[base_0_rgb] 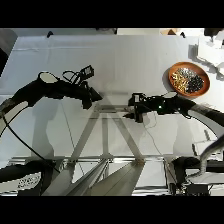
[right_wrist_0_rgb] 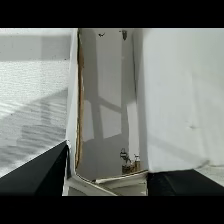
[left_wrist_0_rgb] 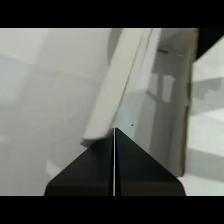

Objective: Fold the box and place the chain.

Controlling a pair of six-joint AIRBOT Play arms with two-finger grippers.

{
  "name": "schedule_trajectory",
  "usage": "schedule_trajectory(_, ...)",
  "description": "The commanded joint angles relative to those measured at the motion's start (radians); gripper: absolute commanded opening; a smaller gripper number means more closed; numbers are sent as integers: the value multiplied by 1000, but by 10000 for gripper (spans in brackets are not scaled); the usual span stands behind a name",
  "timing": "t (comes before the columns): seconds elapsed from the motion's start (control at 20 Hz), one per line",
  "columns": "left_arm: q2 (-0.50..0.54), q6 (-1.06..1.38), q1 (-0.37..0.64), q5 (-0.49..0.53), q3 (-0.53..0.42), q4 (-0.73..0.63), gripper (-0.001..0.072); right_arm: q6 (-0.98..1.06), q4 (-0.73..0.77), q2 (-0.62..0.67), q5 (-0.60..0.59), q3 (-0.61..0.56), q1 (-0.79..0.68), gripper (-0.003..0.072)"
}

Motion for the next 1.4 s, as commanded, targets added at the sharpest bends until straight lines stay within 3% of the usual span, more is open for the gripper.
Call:
schedule_trajectory(0.0,-39,-32,-9,31,-1,0,5,0,0,0,0,0,0,407)
schedule_trajectory(0.45,-49,-32,-26,27,-1,-1,9,0,0,0,0,0,0,407)
schedule_trajectory(0.75,64,-31,-19,-27,0,20,9,0,0,0,0,0,0,407)
schedule_trajectory(1.05,156,-20,-3,-184,-1,250,14,0,0,0,0,0,0,407)
schedule_trajectory(1.15,154,-20,25,-177,-6,279,94,0,0,0,0,0,0,407)
schedule_trajectory(1.35,151,-19,77,-85,-50,270,384,0,0,0,0,0,0,407)
